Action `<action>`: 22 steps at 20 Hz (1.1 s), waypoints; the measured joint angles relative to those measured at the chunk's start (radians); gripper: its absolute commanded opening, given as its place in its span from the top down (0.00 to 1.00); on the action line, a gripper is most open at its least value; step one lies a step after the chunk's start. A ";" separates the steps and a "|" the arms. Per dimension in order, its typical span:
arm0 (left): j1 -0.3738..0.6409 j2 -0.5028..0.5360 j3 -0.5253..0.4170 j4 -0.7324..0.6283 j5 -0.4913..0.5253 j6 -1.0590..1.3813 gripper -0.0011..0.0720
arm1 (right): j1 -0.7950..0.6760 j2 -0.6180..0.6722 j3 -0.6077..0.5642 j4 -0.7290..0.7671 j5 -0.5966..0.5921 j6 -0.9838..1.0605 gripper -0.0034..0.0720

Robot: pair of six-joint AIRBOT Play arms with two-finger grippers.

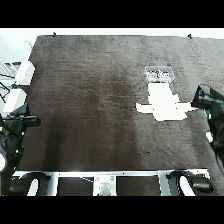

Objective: Fold the box and place the chain.

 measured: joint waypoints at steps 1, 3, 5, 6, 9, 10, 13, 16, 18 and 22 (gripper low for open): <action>0.000 0.000 0.000 0.000 0.000 0.000 0.96 | -0.048 -0.099 0.059 -0.004 0.064 0.011 0.27; 0.000 0.000 0.000 0.000 0.000 0.000 0.96 | -0.177 -0.305 0.203 -0.085 0.246 0.100 0.27; 0.000 0.000 0.000 0.000 0.000 0.000 0.96 | -0.309 -0.486 0.357 -0.247 0.463 0.252 0.22; 0.000 0.000 0.000 0.000 0.000 0.000 0.96 | -0.370 -0.563 0.433 -0.330 0.561 0.323 0.22; 0.000 0.000 0.000 0.000 0.000 0.000 0.96 | -0.530 -0.772 0.677 -0.540 0.832 0.497 0.22; 0.000 0.000 0.000 0.000 0.000 0.000 0.96 | -0.568 -0.833 0.754 -0.590 0.906 0.531 0.22; 0.000 0.000 0.000 0.000 0.000 0.000 0.96 | -0.636 -1.021 0.987 -0.732 1.103 0.615 0.22; 0.000 0.000 0.000 0.000 0.000 0.000 0.96 | -0.658 -1.197 1.178 -0.819 1.266 0.653 0.22; 0.000 0.000 0.000 0.000 0.000 0.000 0.96 | -0.660 -1.300 1.270 -0.855 1.352 0.667 0.22; 0.000 0.000 0.000 0.000 0.000 0.000 0.96 | -0.651 -1.442 1.352 -0.887 1.460 0.671 0.22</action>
